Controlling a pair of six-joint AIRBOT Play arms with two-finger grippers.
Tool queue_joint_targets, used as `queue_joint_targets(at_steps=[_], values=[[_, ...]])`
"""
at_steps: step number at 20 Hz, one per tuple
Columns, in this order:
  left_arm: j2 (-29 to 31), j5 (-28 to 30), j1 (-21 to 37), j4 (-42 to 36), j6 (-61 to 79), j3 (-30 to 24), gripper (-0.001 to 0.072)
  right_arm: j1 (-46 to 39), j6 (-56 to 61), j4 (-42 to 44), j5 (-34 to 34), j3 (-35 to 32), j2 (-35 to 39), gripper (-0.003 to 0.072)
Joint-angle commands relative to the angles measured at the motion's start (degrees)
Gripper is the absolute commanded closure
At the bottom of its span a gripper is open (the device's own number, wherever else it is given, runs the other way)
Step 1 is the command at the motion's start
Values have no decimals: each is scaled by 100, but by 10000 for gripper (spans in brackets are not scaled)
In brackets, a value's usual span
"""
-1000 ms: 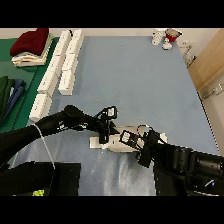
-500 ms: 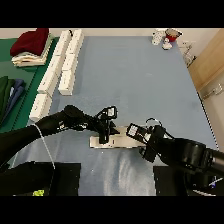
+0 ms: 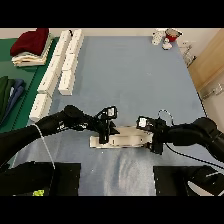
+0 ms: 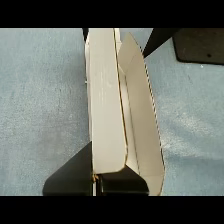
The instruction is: Fold the box.
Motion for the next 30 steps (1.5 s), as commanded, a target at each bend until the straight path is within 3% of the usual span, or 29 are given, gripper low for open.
queue_joint_targets(at_steps=[1, 12, 23, 30], values=[[-2, 0, 2, 2, 2, -2, 697, -1010, -2157, 1574, 13, -103, -278, -34], [-2, 0, 2, 2, 2, -2, 697, -1078, -2356, 1764, 11, -103, -1281, -34], [-2, 0, 2, 2, 2, -2, 697, -1051, -2365, 1722, -35, -85, -1366, -34], [-2, 0, 2, 2, 2, -2, 697, -1027, -3069, 2022, 214, -413, -1373, -34]])
